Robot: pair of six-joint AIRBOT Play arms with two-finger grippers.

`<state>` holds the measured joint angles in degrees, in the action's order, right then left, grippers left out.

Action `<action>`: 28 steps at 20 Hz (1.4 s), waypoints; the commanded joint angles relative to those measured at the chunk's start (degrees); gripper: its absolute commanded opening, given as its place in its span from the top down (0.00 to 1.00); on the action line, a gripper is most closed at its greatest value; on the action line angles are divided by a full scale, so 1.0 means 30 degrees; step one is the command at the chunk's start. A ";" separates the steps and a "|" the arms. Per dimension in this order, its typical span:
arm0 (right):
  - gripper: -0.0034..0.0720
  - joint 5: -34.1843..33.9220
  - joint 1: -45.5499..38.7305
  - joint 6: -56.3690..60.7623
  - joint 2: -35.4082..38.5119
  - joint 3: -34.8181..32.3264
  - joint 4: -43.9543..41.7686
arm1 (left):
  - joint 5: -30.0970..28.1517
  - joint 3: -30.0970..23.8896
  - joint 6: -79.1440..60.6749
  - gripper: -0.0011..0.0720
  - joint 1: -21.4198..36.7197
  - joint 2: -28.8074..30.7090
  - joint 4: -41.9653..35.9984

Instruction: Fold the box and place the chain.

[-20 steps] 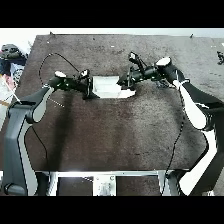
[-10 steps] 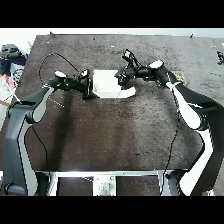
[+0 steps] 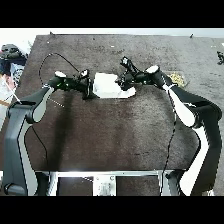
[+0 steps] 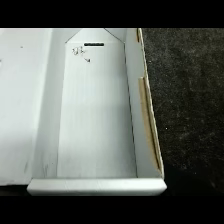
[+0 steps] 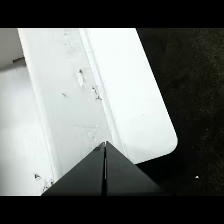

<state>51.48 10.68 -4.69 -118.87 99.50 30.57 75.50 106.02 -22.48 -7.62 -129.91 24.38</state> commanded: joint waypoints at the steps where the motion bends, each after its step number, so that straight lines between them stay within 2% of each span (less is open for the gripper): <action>1: 0.94 0.0189 0.0022 -0.0007 0.0095 0.0000 0.0364 | -0.0007 0.0015 -0.0007 0.37 0.0015 -0.0015 -0.0007; 6: 0.94 0.0874 -0.0124 0.0015 0.2098 0.0000 0.0510 | -0.0007 0.0015 -0.0007 0.37 0.0015 -0.0015 -0.0007; 9: 0.94 0.3461 -0.0721 0.0721 0.3920 0.0000 0.0976 | -0.0007 0.0015 -0.0007 0.37 0.0015 -0.0015 -0.0007; 11: 0.94 0.5501 -0.1137 0.1166 0.4626 0.0000 0.2448 | -0.0007 0.0015 -0.0007 0.37 0.0015 -0.0015 -0.0007; 12: 0.82 0.6462 -0.1231 0.1166 0.4707 0.0000 0.3461 | -0.0007 0.0015 -0.0007 0.37 0.0015 -0.0015 -0.0007; 13: 0.28 0.7198 -0.1231 0.1166 0.4677 -0.0080 0.4459 | -0.0007 0.0015 -0.0007 0.37 0.0015 -0.0015 -0.0007; 14: 0.00 0.7220 -0.1144 0.1158 0.4641 -0.0328 0.5289 | 0.0000 0.0015 -0.0007 0.37 0.0015 -0.0015 -0.0007; 17: 0.03 0.5792 -0.0641 0.1122 0.4197 -0.1209 0.7147 | -0.0022 0.0015 -0.0007 0.37 0.0015 -0.0015 -0.0007; 23: 0.03 0.3402 0.0284 0.0933 0.2382 -0.1304 0.7315 | -0.0022 0.0015 -0.0007 0.37 0.0015 -0.0015 -0.0015; 24: 0.05 0.3213 0.0299 0.0933 0.2244 -0.1304 0.7308 | -0.0022 0.0015 -0.0007 0.37 0.0015 -0.0015 -0.0007; 25: 0.18 0.3082 0.0306 0.0940 0.2164 -0.1304 0.7308 | -0.0015 0.0015 -0.0007 0.37 0.0015 -0.0015 -0.0007; 28: 0.20 0.2798 0.0306 0.0933 0.2135 -0.1304 0.7169 | -0.0022 0.0015 -0.0007 0.37 0.0015 -0.0015 -0.0015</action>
<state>61.54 11.35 -1.85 -111.90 95.64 52.03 75.46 106.02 -22.50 -7.62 -129.91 24.34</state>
